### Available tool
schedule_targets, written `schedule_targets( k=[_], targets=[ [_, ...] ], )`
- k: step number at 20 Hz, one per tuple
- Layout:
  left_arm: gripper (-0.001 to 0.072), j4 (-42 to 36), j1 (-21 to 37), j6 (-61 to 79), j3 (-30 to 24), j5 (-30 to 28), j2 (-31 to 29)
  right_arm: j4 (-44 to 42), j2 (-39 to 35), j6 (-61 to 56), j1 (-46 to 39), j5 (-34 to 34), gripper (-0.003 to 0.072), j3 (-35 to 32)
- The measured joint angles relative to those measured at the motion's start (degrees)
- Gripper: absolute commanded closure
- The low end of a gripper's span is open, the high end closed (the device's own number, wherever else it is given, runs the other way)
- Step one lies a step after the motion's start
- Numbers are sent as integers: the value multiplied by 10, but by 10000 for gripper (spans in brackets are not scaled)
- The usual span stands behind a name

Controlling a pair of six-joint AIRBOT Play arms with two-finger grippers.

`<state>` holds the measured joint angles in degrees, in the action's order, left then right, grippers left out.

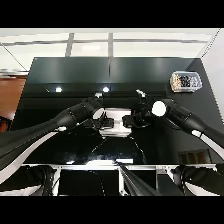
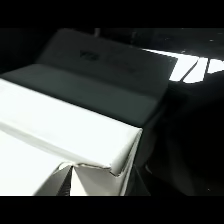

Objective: Fold the box and place the chain.

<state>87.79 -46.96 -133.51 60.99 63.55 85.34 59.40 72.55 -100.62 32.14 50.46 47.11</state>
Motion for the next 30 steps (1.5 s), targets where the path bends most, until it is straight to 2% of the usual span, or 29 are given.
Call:
schedule_targets(
  k=[2,3,7,9,18,23,25,30],
  targets=[
    [683,0,0,0,0,0,0,30,2,-39,8,6,256,14],
    [683,0,0,0,0,0,0,43,3,-57,11,11,322,21],
    [683,0,0,0,0,0,0,98,12,-117,32,37,329,48],
    [683,0,0,0,0,1,0,113,17,-139,43,45,370,54],
    [683,0,0,0,0,2,0,139,50,-180,68,60,371,76],
    [683,0,0,0,0,2,0,170,82,-204,79,94,372,106],
    [683,0,0,0,0,2,0,188,90,-222,85,102,484,113],
    [683,0,0,0,0,2,0,206,97,-244,92,116,485,118]
  ],
)
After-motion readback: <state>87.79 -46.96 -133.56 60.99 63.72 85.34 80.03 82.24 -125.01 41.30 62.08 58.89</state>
